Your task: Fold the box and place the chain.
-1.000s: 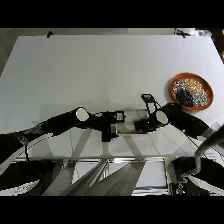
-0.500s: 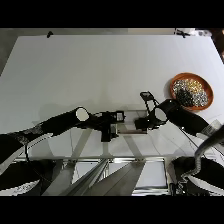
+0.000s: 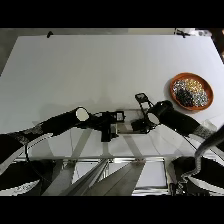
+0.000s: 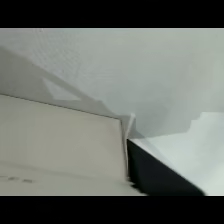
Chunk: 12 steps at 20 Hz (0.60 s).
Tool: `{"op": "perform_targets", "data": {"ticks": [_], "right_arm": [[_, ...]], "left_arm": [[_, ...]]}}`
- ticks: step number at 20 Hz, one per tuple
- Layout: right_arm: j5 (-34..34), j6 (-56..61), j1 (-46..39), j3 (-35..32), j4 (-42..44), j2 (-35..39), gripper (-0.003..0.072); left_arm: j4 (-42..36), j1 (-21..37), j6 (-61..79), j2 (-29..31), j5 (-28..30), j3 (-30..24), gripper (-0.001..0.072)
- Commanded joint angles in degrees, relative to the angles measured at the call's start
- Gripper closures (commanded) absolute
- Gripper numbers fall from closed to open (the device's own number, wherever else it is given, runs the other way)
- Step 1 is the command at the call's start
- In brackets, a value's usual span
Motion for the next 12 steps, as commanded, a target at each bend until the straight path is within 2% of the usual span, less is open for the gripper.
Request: {"op": "perform_targets", "data": {"ticks": [1,3,7,8,9,10,12], "right_arm": [[-0.1,-0.1,1.4,-0.1,-0.3,-2.3,0.0649],[0.4,-0.1,1.4,-0.1,-0.4,-2.2,0.0674],[0.7,-0.2,1.4,-0.1,-0.3,-2.1,0.0666],[1.4,-0.4,1.4,-0.1,-0.3,-1.6,0.0530],[2.1,-0.8,1.4,-0.1,-0.4,-0.8,0.0318],[2.7,-2.1,1.4,-0.1,-0.4,0.5,0.0186],[3.8,-3.4,1.3,-0.1,-1.4,3.8,0.0180]], "left_arm": [[0.0,0.0,0.1,0.0,0.0,0.0,0.0376],[0.0,0.0,0.1,0.0,0.0,0.0,0.0376],[0.0,0.0,0.1,0.0,0.0,0.0,0.0376],[0.0,0.0,0.1,0.0,0.0,0.0,0.0376],[0.0,0.0,0.1,0.0,0.0,0.0,0.0376],[0.0,0.0,0.1,0.0,0.0,0.0,0.0376],[0.0,0.0,0.1,0.0,0.0,0.0,0.0376]]}}
